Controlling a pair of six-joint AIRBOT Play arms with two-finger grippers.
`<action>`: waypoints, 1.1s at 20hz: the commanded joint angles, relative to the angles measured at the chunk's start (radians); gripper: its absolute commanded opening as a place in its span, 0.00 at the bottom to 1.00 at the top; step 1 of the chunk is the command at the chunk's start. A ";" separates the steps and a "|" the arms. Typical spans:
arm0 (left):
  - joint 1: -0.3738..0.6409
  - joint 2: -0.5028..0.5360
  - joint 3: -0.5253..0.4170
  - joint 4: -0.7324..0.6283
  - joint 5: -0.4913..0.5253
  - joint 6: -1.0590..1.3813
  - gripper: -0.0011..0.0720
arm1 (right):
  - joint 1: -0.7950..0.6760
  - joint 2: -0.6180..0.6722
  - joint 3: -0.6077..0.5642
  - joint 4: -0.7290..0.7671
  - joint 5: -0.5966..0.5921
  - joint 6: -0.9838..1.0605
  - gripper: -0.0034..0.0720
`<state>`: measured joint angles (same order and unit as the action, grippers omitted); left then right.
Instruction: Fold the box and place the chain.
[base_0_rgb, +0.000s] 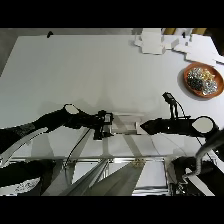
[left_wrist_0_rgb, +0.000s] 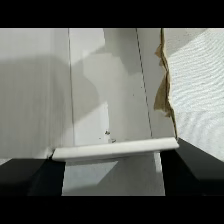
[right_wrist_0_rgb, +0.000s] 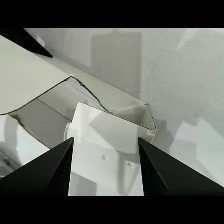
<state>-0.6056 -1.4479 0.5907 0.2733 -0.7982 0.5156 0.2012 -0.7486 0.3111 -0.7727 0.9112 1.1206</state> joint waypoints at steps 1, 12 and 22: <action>0.000 0.000 0.001 0.000 0.001 0.000 0.30 | 0.004 0.012 0.036 -0.006 0.006 0.008 0.67; 0.000 0.000 0.001 0.000 0.001 0.000 0.30 | -0.272 0.069 0.088 -0.105 0.184 0.050 0.16; 0.000 0.000 0.001 0.000 0.001 0.000 0.30 | -0.312 -0.081 -0.036 -0.128 0.118 0.090 0.07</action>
<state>-0.6060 -1.4479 0.5907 0.2729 -0.7979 0.5152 -0.1181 -0.7906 0.3252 -0.9432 1.0561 1.2121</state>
